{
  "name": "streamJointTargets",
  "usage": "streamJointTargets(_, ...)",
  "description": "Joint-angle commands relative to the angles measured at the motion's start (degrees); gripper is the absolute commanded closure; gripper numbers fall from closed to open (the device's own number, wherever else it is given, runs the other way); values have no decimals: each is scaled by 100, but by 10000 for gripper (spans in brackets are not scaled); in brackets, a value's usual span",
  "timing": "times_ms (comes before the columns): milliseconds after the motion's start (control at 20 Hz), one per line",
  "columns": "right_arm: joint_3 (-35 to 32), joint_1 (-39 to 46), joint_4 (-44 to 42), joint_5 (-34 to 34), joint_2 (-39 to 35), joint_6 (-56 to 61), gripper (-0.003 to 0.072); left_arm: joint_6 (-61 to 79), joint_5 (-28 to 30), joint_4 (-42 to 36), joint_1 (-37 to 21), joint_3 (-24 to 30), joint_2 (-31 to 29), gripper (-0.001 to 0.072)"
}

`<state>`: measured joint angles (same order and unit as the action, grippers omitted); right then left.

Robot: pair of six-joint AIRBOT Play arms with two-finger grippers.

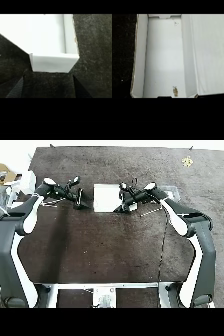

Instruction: Fold the box and place the chain.

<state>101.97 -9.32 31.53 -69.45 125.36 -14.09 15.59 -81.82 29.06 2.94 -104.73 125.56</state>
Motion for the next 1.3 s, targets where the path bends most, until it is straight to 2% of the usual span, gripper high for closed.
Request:
streamJointTargets(0,0,-2,-2,0,-2,0,293,363,-7,-339,33,254,26,-8)
streamJointTargets(650,0,0,-2,0,-2,0,293,444,208,-466,286,284,28,-8)
streamJointTargets(950,0,-2,-2,0,-2,0,293,481,557,-424,380,284,52,-7)
streamJointTargets(1250,0,-2,-2,0,-2,0,293,940,769,-699,380,564,63,-7)
